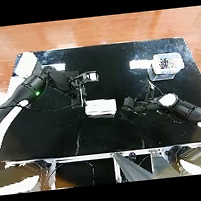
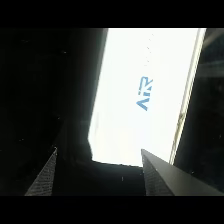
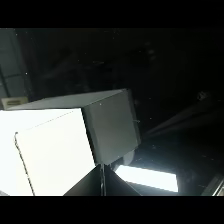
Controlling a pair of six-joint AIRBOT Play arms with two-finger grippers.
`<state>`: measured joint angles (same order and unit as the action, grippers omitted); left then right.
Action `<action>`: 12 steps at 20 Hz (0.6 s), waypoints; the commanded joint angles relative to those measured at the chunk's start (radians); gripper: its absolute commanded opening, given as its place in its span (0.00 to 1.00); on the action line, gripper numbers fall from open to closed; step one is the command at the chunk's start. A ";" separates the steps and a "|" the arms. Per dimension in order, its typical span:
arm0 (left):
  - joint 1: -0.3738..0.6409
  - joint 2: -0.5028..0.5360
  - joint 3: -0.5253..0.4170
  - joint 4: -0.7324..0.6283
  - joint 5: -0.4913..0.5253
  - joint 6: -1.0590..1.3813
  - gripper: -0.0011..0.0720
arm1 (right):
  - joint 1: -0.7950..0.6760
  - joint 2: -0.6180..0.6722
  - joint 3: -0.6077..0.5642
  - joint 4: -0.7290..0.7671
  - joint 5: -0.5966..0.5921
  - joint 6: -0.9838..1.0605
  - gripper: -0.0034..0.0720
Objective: Fold the box and place the chain.
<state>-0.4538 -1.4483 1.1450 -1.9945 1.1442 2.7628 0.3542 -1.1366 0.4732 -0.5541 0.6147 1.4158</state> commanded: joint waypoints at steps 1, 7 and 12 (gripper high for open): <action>-0.006 -0.022 -0.012 -0.011 -0.020 0.062 0.87 | -0.006 -0.001 0.000 -0.001 0.009 -0.007 0.09; -0.034 -0.030 -0.012 -0.039 -0.024 0.060 0.87 | -0.009 -0.001 0.000 0.000 0.000 -0.006 0.09; -0.034 -0.027 -0.012 -0.045 -0.007 0.053 0.87 | -0.016 -0.001 0.000 -0.002 -0.007 -0.007 0.09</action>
<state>-0.4862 -1.4769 1.1332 -2.0335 1.1198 2.8174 0.3405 -1.1366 0.4732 -0.5552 0.6128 1.4090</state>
